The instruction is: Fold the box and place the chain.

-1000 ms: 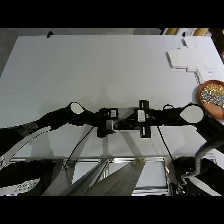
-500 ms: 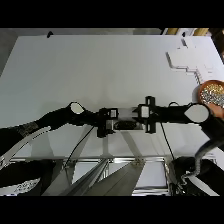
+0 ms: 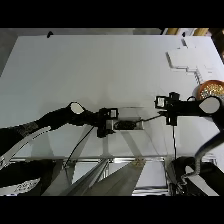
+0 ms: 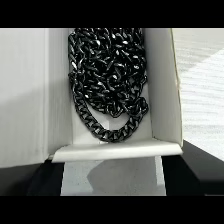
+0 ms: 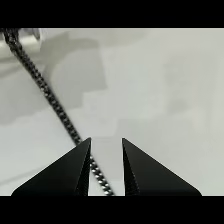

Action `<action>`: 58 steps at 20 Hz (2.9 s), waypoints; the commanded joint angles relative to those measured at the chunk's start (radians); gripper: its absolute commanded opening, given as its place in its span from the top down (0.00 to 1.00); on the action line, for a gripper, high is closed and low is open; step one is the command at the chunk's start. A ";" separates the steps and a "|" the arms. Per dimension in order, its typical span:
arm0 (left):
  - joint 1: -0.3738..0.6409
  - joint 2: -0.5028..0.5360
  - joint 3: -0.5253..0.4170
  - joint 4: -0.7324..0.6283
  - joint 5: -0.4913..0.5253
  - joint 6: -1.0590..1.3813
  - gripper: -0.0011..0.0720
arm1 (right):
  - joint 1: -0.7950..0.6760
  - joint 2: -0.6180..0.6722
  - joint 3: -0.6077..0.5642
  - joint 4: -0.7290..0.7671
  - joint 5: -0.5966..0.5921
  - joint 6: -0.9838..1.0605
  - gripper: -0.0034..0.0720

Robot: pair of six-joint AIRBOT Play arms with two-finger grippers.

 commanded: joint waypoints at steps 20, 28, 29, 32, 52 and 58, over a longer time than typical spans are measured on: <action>0.000 0.001 0.000 0.000 0.000 0.000 0.53 | -0.026 -0.214 0.000 -0.017 -0.018 -0.213 0.75; 0.000 0.001 0.000 0.000 0.000 0.000 0.53 | -0.026 -0.277 0.000 -0.016 0.002 -0.220 0.75; 0.000 0.001 0.000 0.000 0.000 0.000 0.53 | -0.026 -0.276 0.000 -0.016 0.003 -0.220 0.82; 0.000 0.001 0.000 0.000 0.000 0.000 0.53 | -0.026 -0.260 0.000 -0.016 0.010 -0.219 0.92; 0.000 0.001 0.000 0.000 0.000 0.000 0.53 | 0.344 0.061 0.000 0.405 0.052 -0.173 0.94; 0.000 0.001 0.000 0.000 0.000 0.000 0.53 | 0.490 0.043 0.000 0.407 -0.108 -0.102 0.94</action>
